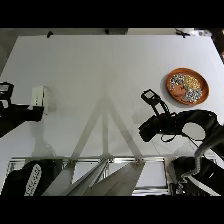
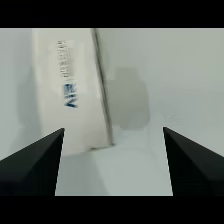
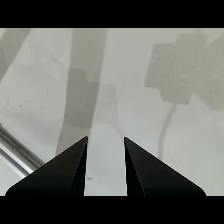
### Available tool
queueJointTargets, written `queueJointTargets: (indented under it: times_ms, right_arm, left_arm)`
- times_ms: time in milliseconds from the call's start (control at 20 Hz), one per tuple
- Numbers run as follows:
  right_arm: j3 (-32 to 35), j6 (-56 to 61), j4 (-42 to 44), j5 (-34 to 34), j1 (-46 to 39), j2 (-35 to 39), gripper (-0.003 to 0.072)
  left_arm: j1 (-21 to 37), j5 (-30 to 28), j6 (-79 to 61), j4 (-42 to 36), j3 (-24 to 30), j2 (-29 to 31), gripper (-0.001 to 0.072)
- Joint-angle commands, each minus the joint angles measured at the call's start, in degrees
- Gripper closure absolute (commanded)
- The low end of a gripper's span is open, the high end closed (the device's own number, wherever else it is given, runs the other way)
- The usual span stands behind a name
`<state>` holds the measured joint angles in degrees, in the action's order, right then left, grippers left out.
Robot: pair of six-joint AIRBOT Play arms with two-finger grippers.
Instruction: Fold the box and place the chain.
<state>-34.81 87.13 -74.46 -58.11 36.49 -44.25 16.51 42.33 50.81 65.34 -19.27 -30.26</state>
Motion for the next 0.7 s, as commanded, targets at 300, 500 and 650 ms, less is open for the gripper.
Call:
queueJointTargets:
  times_ms: [300, 500, 650]
  right_arm:
    - [0.0, 0.0, 0.0, 0.4, 0.0, 0.0, 0.0423]
    - [0.0, 0.0, 0.0, 0.5, 0.0, 0.0, 0.0423]
    - [0.0, 0.0, 0.0, 0.5, 0.0, 0.0, 0.0423]
  left_arm:
    - [-9.8, 9.5, -0.2, 0.3, 0.0, -0.9, 0.0018]
    - [-9.8, 8.9, -0.2, 0.3, 0.0, -2.2, 0.0018]
    - [-9.8, 7.5, -0.2, 0.3, 0.0, -2.2, 0.0018]
